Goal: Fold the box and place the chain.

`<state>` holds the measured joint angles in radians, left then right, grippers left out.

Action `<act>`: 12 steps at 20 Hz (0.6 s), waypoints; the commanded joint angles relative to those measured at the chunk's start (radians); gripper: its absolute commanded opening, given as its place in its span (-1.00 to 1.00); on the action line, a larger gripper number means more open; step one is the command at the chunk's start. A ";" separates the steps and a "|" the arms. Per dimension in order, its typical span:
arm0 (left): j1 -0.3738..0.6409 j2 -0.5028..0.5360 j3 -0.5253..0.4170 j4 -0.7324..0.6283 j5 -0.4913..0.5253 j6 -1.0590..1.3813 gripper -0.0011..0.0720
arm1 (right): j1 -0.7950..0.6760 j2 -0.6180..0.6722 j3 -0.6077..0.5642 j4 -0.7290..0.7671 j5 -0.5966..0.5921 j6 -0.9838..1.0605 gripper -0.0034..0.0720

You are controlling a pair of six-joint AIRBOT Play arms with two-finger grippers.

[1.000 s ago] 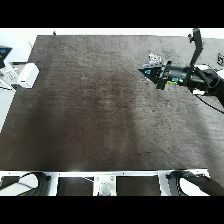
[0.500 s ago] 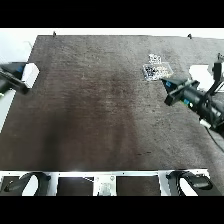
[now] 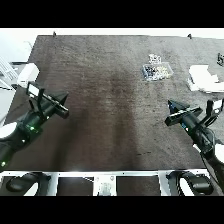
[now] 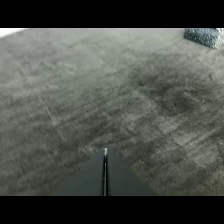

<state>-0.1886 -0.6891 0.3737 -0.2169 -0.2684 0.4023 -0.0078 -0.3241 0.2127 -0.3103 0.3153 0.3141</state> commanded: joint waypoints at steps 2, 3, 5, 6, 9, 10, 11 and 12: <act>-0.109 0.002 -0.070 -0.165 0.170 0.096 -0.94 | 0.000 0.068 -0.090 -0.002 -0.065 -0.005 -0.89; -0.109 0.002 -0.070 -0.164 0.195 0.097 -0.94 | 0.000 0.068 -0.098 -0.002 -0.065 -0.005 -0.89; -0.109 0.002 -0.070 -0.158 0.213 0.121 -0.93 | 0.000 0.068 -0.111 -0.002 -0.065 -0.005 -0.89; -0.109 0.002 -0.070 -0.158 0.211 0.122 -0.93 | 0.000 0.068 -0.117 -0.001 -0.064 -0.004 -0.89; -0.109 0.002 -0.070 -0.158 0.217 0.120 -0.92 | 0.000 0.068 -0.126 -0.001 -0.063 -0.004 -0.89; -0.109 0.002 -0.070 -0.158 0.217 0.120 -0.92 | 0.000 0.068 -0.126 -0.001 -0.063 -0.004 -0.89; -0.109 0.002 -0.070 -0.158 0.216 0.120 -0.92 | 0.000 0.068 -0.126 -0.001 -0.063 -0.004 -0.89; -0.109 0.002 -0.070 -0.158 0.216 0.121 -0.92 | 0.000 0.068 -0.126 -0.001 -0.063 -0.004 -0.89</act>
